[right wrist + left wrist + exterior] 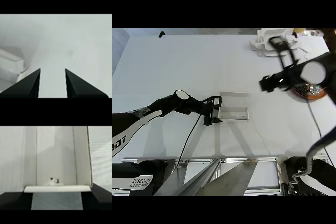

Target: Fold the box and place the chain.

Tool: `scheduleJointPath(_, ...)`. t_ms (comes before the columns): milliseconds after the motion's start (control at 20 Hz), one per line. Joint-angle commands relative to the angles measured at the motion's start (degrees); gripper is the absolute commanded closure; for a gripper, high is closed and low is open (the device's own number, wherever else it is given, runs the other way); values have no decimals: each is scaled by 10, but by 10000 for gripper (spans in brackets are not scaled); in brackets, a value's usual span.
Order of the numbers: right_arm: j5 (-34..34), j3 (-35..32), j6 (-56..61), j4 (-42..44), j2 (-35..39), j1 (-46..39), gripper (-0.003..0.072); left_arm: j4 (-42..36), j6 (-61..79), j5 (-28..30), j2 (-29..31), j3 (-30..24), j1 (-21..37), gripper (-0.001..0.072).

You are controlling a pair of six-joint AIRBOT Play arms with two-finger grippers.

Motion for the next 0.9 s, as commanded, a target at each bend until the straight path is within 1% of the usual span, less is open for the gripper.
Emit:
scheduleJointPath(0,-30,41,-54,1,-34,-165,380,0,0,0,0,0,0,639)
scheduleJointPath(150,-69,42,-58,5,-102,-264,391,0,0,0,0,0,0,639)
scheduleJointPath(350,-76,42,-68,5,-198,-333,391,0,0,0,0,0,0,639)
scheduleJointPath(600,-82,42,-71,2,-271,-347,402,0,0,0,0,0,0,639)
scheduleJointPath(650,-83,42,-64,2,-280,-347,439,0,0,0,0,0,0,639)
scheduleJointPath(700,-84,42,-62,3,-286,-347,452,0,0,0,0,0,0,639)
scheduleJointPath(850,-88,42,-56,2,-293,-347,452,0,0,0,0,0,0,639)
